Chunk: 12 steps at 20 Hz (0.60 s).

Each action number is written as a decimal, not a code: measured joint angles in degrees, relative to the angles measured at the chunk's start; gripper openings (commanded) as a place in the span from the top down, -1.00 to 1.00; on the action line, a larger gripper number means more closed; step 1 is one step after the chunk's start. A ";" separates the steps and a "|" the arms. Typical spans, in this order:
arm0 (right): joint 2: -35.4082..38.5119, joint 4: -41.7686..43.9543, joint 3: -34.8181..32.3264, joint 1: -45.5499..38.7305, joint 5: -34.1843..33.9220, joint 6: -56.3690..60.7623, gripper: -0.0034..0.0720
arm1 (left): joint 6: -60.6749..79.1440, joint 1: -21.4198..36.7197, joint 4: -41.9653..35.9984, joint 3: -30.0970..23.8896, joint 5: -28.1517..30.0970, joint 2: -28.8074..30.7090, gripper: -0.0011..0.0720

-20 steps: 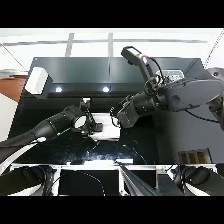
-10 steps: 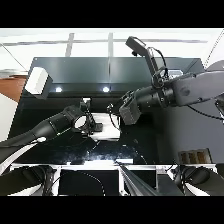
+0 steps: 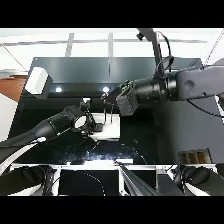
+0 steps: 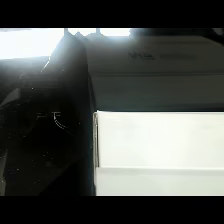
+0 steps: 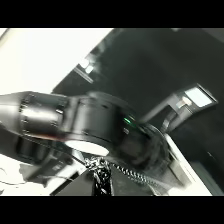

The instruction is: Fold the box and place the chain.

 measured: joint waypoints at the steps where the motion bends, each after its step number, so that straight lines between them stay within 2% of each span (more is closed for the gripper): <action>1: -0.11 -1.16 -0.83 0.00 -0.02 0.98 0.86 | 0.00 0.02 0.02 0.00 0.00 0.00 0.88; 6: -1.68 -3.56 -7.15 2.03 0.90 3.30 0.86 | 0.00 0.00 0.02 0.00 -0.02 0.00 0.88; 11: -5.20 -4.17 -9.90 4.11 4.48 3.67 0.85 | 0.00 0.00 0.02 0.00 -0.09 0.00 0.88; 12: -5.81 -4.22 -10.05 4.24 4.85 3.74 0.77 | 0.00 0.00 0.02 0.00 -0.09 0.00 0.88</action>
